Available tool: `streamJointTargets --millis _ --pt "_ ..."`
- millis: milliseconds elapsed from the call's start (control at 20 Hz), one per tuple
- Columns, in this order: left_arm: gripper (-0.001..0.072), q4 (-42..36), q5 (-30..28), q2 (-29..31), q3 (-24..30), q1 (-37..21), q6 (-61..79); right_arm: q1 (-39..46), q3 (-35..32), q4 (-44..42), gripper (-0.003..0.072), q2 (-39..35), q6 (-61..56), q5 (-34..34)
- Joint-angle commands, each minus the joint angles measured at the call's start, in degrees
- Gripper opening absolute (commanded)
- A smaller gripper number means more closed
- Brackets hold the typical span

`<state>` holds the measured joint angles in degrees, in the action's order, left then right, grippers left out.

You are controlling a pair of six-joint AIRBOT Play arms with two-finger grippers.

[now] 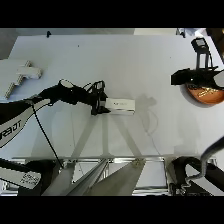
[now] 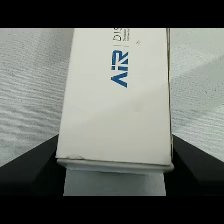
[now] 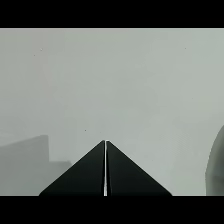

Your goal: Fold the box and place the chain.

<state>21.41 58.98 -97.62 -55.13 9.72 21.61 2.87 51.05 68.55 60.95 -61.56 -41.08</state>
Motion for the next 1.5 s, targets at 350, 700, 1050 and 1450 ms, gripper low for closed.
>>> streamJointTargets --millis 350,700,1050,1450 --pt "0.0453 0.00 0.04 0.02 0.00 0.02 -0.02 0.04 0.02 0.04 0.0012 -0.07 -0.11 -0.02" --pt "0.0009 -0.04 2.84 1.75 0.00 0.02 0.00 0.04 0.02 0.04 0.0012 -0.07 -0.11 -0.02" --pt "0.0006 -0.33 1.53 8.26 0.00 -0.94 -1.84 0.04 0.02 0.04 0.0012 -0.07 -0.09 -0.02" --pt "0.0006 -4.70 -14.36 16.33 0.00 -10.49 -14.12 0.04 0.02 0.04 0.0012 -0.07 -0.11 0.00"
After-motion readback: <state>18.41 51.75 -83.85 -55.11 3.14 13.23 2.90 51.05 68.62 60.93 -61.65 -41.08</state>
